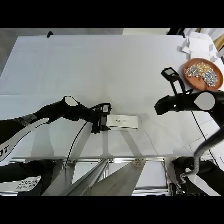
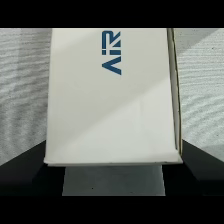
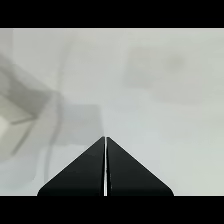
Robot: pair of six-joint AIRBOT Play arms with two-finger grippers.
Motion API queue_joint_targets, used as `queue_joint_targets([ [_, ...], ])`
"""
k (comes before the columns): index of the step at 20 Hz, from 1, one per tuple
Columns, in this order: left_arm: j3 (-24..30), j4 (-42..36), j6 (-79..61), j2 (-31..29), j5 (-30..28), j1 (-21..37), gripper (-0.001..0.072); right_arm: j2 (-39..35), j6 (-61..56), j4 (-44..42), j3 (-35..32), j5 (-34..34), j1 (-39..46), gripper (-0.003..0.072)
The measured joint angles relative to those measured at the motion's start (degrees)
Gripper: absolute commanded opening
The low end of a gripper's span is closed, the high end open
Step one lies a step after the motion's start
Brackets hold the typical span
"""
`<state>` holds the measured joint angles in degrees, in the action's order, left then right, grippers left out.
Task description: Fold the box and place the chain.
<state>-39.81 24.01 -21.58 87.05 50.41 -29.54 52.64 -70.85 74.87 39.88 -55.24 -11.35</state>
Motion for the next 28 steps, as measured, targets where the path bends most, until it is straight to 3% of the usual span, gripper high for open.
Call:
queue_joint_targets([
  [8,0.00,0.00,0.00,0.00,-0.02,0.00,0.0207,8.72,-4.70,5.05,0.22,-12.68,3.87,0.0021],
  [21,0.00,0.00,0.20,0.00,0.04,0.00,0.0204,10.67,-5.64,5.51,0.22,-15.80,4.11,0.0021],
  [22,0.00,0.02,0.57,0.00,0.33,0.00,0.0177,10.67,-5.64,5.53,0.22,-15.82,4.13,0.0021],
  [23,0.00,0.04,0.83,0.00,0.70,-0.02,0.0022,10.67,-5.64,5.53,0.22,-15.82,4.13,0.0021],
  [28,0.00,-0.17,1.46,-1.57,1.64,0.33,0.0007,10.67,-5.64,5.51,0.22,-15.87,4.11,0.0021],
])
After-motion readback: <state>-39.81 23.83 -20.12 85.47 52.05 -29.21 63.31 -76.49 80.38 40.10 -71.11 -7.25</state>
